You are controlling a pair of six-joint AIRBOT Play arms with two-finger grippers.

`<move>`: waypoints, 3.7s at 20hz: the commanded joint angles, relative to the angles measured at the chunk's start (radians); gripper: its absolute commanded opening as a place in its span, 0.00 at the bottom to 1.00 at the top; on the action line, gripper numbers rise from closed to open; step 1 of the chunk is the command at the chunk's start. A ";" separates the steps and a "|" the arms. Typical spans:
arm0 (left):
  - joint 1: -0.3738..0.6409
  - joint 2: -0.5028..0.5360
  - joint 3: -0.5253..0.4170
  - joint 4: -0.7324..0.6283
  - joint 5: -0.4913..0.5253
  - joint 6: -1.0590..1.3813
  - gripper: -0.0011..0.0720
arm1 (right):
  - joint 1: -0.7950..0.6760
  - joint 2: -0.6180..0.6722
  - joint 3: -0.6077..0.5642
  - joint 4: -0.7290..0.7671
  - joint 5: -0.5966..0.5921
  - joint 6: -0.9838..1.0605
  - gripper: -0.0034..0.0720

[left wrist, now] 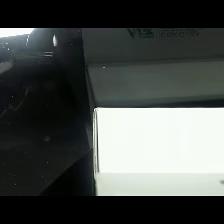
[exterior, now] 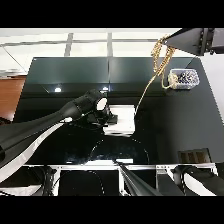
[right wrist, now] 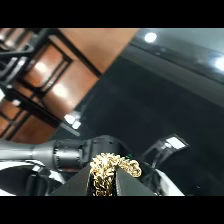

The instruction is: Fold the box and place the chain.

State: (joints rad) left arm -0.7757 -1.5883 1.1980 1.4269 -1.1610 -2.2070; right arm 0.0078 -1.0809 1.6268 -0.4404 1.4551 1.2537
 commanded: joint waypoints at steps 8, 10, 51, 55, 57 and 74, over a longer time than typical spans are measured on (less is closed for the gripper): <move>0.000 0.000 0.000 0.000 0.000 0.000 0.05 | 0.014 0.000 -0.010 0.078 -0.006 -0.005 0.06; 0.000 0.000 0.000 0.000 0.000 0.000 0.05 | 0.023 0.000 -0.010 0.156 -0.030 -0.005 0.06; 0.000 0.000 0.000 0.000 -0.002 0.000 0.05 | 0.127 0.009 -0.817 -0.287 -0.424 0.050 0.49; 0.000 0.000 0.000 0.000 -0.002 0.000 0.06 | -0.108 0.011 -0.822 -0.662 -0.576 0.057 0.49; 0.000 0.000 0.000 0.000 -0.002 0.000 0.06 | -0.171 0.007 -0.838 -0.836 -0.704 0.172 0.49; 0.000 0.000 0.000 0.000 -0.003 0.000 0.06 | -0.155 -0.529 -0.504 -0.628 -0.822 0.300 0.70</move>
State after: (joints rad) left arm -0.7757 -1.5887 1.1980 1.4265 -1.1625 -2.2070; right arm -0.1600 -1.5681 1.0821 -1.0760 0.6132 1.5738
